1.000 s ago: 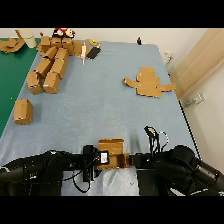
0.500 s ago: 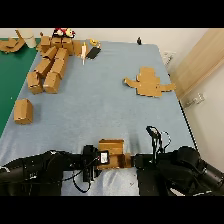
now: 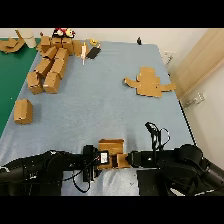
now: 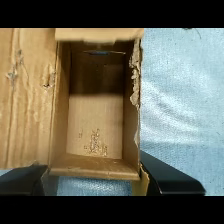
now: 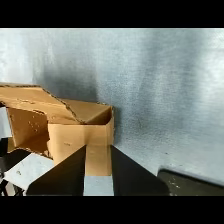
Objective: Fold the box.
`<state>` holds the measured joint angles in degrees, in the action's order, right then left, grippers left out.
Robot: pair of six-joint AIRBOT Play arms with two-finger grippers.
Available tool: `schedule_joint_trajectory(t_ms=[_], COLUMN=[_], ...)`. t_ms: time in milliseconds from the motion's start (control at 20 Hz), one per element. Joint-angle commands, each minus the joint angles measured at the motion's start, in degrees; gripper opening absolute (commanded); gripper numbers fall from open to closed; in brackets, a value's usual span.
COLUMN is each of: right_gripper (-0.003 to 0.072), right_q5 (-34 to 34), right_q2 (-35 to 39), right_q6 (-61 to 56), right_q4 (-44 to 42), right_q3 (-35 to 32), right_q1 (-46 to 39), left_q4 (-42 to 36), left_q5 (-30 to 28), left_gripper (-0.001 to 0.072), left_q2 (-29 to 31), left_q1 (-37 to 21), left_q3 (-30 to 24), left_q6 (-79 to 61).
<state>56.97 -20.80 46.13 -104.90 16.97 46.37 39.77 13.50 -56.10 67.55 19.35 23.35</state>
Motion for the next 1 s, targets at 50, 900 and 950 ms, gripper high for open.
schedule_joint_trajectory(t_ms=[50, 900, 950], right_gripper=[0.0261, 0.0354, 0.0354], right_q5=[-0.3, 5.5, 6.4], right_q2=[-1.9, -25.6, -27.5], right_q6=[1.0, -4.4, -6.1], right_q4=[-1.4, 4.9, 5.8], right_q3=[0.1, 15.1, 16.5], right_q1=[0.1, 7.0, 8.1], left_q4=[0.0, 0.0, 0.0], left_q5=[0.0, 0.0, 0.0], left_gripper=[0.0485, 0.0484, 0.0484], left_q2=[0.0, 0.0, 0.0], left_q1=[0.0, 0.0, 0.0], left_q3=[0.0, 0.0, 0.0], left_q6=[0.0, 0.0, 0.0])
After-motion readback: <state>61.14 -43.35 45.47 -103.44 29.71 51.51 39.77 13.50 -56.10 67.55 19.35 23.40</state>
